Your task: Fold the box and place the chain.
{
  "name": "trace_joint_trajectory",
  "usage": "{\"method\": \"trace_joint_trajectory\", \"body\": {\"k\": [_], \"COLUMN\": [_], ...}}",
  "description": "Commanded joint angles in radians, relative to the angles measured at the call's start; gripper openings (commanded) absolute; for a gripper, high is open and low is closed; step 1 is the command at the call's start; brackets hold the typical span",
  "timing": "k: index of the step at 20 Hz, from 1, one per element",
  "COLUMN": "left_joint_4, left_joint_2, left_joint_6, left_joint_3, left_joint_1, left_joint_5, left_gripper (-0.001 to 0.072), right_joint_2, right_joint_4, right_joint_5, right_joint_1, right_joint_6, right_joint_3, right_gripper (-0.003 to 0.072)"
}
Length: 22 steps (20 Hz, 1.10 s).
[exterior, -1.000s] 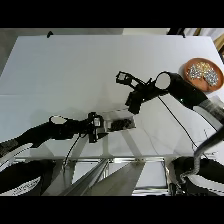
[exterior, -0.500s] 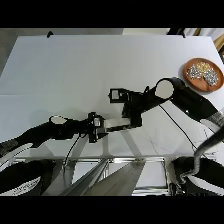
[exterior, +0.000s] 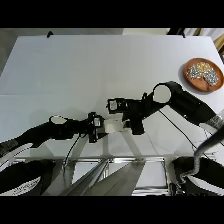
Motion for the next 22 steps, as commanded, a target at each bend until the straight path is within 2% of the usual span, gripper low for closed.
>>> {"method": "trace_joint_trajectory", "body": {"k": [1, 4, 9, 15, 19, 22], "left_joint_4": [0.000, 0.000, 0.000, 0.000, 0.000, 0.000], "left_joint_2": [0.001, 0.001, 0.001, 0.001, 0.001, 0.001], "left_joint_6": [0.000, 0.000, 0.000, 0.000, 0.000, 0.000], "left_joint_3": [0.000, 0.000, 0.000, 0.000, 0.000, 0.000], "left_joint_1": [0.000, 0.000, 0.000, 0.000, 0.000, 0.000], "left_joint_5": [0.000, 0.000, 0.000, 0.000, 0.000, 0.000], "left_gripper": [0.0137, 0.0137, 0.0137, 0.0137, 0.0137, 0.0137], "right_joint_2": [0.001, 0.001, 0.001, 0.001, 0.001, 0.001], "right_joint_4": [-0.004, -0.018, -0.036, -0.036, -0.036, -0.035], "right_joint_5": [-0.065, -0.122, -0.129, -0.148, -0.153, -0.221], "right_joint_1": [0.001, 0.001, 0.001, 0.001, 0.001, 0.002], "right_joint_6": [-0.003, -0.002, -0.003, -0.003, 0.000, 0.002], "right_joint_3": [-0.039, -0.040, -0.040, -0.040, -0.055, -0.085], "right_gripper": [0.0301, 0.0303, 0.0300, 0.0225, 0.0220, 0.0220]}}
